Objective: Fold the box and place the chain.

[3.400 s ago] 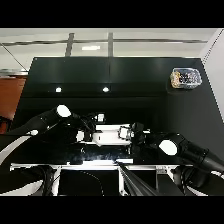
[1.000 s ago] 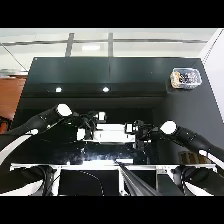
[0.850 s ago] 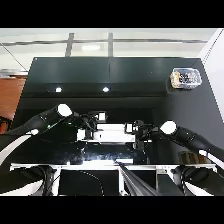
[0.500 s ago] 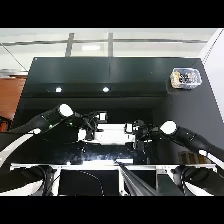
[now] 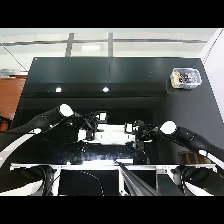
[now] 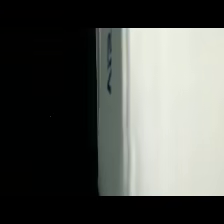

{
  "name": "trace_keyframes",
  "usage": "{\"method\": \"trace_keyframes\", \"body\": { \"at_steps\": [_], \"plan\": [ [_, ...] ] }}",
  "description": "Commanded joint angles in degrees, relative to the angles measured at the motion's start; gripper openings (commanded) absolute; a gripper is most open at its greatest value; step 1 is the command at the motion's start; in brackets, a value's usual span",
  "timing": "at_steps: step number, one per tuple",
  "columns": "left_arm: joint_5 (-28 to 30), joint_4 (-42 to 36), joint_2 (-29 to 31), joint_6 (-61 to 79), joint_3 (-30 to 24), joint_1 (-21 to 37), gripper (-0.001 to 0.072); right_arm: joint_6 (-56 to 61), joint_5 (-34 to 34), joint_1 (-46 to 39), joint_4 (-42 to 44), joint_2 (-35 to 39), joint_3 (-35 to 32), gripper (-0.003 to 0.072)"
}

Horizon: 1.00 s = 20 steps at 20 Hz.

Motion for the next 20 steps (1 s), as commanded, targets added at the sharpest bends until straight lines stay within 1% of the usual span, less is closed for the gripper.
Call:
{"method": "trace_keyframes", "body": {
  "at_steps": [1,3,4,5,6,7,8,9,10,11,12,14,15,16,17,18,19,20],
  "plan": [
    [0.0,0.1,0.0,0.0,0.0,0.0,0.0026,1.8,0.7,0.0,-2.3,-0.1,-0.1,0.0588],
    [-0.1,0.1,0.0,0.0,0.0,0.0,0.0028,1.9,0.7,0.0,-2.3,-0.1,-0.1,0.0587],
    [-0.1,0.1,0.0,0.0,0.0,0.0,0.0032,1.9,0.7,0.0,-2.3,-0.1,-0.1,0.0563],
    [-0.3,0.0,0.0,0.0,0.0,0.0,0.0116,1.9,0.7,0.0,-2.3,-0.1,-0.1,0.0473],
    [-0.8,0.1,0.0,0.0,0.0,0.0,0.026,1.9,0.7,0.0,-2.3,-0.1,-0.1,0.0473],
    [-1.9,0.1,0.0,0.0,0.2,0.1,0.0319,1.9,0.7,0.0,-2.3,-0.1,-0.1,0.0473],
    [-3.1,0.7,0.1,0.0,0.5,0.3,0.041,1.9,0.7,0.0,-2.3,-0.1,-0.1,0.0473],
    [-3.8,2.0,0.3,-0.4,1.0,0.3,0.0552,1.9,0.7,0.0,-2.3,-0.1,-0.1,0.0473],
    [-3.7,3.3,0.8,-2.2,1.3,0.5,0.0594,1.9,0.7,0.0,-2.3,-0.1,-0.1,0.0473],
    [-3.5,4.5,1.8,-4.5,1.6,1.1,0.0662,1.9,0.7,0.0,-2.3,-0.1,-0.1,0.0472],
    [-3.4,5.7,3.0,-6.6,1.7,1.9,0.0685,1.9,0.6,0.0,-2.3,-0.1,-0.1,0.0473],
    [-3.3,7.3,6.4,-12.9,1.8,4.4,0.0685,1.9,0.6,0.0,-2.3,-0.1,-0.1,0.0472],
    [-4.0,9.1,8.5,-16.7,1.8,5.9,0.0682,1.9,0.6,0.0,-2.3,-0.1,-0.1,0.0472],
    [-5.3,11.5,10.5,-19.8,1.8,7.1,0.0645,1.9,0.6,0.0,-2.3,-0.1,-0.1,0.0472],
    [-7.4,13.7,12.7,-24.5,1.8,8.2,0.0456,1.9,0.6,0.0,-2.3,-0.1,-0.1,0.0472],
    [-9.3,14.7,14.8,-29.2,1.8,9.0,0.032,1.9,0.6,0.0,-2.3,-0.1,-0.1,0.0472],
    [-11.6,15.0,17.1,-33.6,1.8,9.6,0.0203,1.9,0.6,0.0,-2.3,-0.1,-0.1,0.0472],
    [-14.7,15.0,19.1,-36.3,1.8,9.7,0.002,1.9,0.6,0.0,-2.3,-0.1,-0.1,0.0472]
  ]
}}
